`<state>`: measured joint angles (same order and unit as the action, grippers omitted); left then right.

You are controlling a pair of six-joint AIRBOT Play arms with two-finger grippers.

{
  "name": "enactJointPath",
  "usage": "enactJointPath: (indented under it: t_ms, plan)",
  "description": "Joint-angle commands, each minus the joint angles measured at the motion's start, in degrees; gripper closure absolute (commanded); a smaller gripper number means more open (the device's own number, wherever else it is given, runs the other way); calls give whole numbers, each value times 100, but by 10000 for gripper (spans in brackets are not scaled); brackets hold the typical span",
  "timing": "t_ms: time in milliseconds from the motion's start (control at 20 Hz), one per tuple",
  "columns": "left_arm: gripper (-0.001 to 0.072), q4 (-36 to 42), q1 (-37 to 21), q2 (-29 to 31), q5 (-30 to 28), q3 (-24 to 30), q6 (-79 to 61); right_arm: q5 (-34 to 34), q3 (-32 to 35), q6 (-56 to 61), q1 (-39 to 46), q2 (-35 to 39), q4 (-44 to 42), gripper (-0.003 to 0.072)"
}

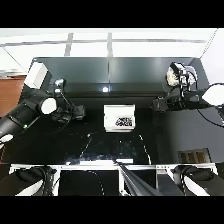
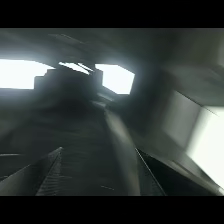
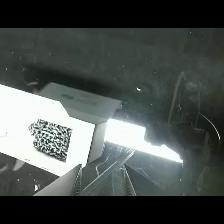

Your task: Fold the box and place the chain.

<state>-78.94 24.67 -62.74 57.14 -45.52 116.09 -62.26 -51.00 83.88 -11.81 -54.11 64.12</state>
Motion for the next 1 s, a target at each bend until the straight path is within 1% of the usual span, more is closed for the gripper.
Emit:
enactJointPath:
  t_ms: [0, 50, 100, 150, 200, 400, 500, 550, 600, 700, 800, 950]
  plan:
    - [182, 4583, -1069, -131, -503, 798, -6052, 37, 0, 33, 2, -4, 2, 370]
    - [181, 4798, -1097, -254, 31, 789, -7595, 42, 0, 31, 2, -4, 2, 370]
    - [163, 4745, -1058, -361, 306, 791, -8642, 44, 0, 31, 2, -4, 4, 370]
    - [0, 4623, -984, -431, 315, 791, -9278, 46, 0, 33, 2, -4, 4, 370]
    - [-11, 4511, -881, -479, 164, 791, -9742, 44, 0, 33, 2, -4, 4, 370]
    - [-11, 4437, -308, -560, -404, 789, -12065, 42, 0, 35, 2, -4, 4, 370]
    - [-11, 4002, 26, -629, -743, 756, -12480, 42, 0, 101, 2, -4, 4, 370]
    - [-8, 3842, 76, -726, -752, 695, -12485, 42, 0, 136, 2, -4, 2, 370]
    - [-8, 4024, 39, -890, -898, 671, -12465, 42, 0, 142, 2, -4, -11, 370]
    - [-8, 4437, -118, -1191, -970, 671, -12474, 42, 0, 142, 2, -4, -13, 370]
    - [-8, 4489, -160, -1423, -1008, 667, -12472, 39, 0, 144, 0, -4, -22, 370]
    - [-9, 4538, -111, -1528, -1084, 667, -12472, 42, 0, 146, 0, -4, -22, 370]
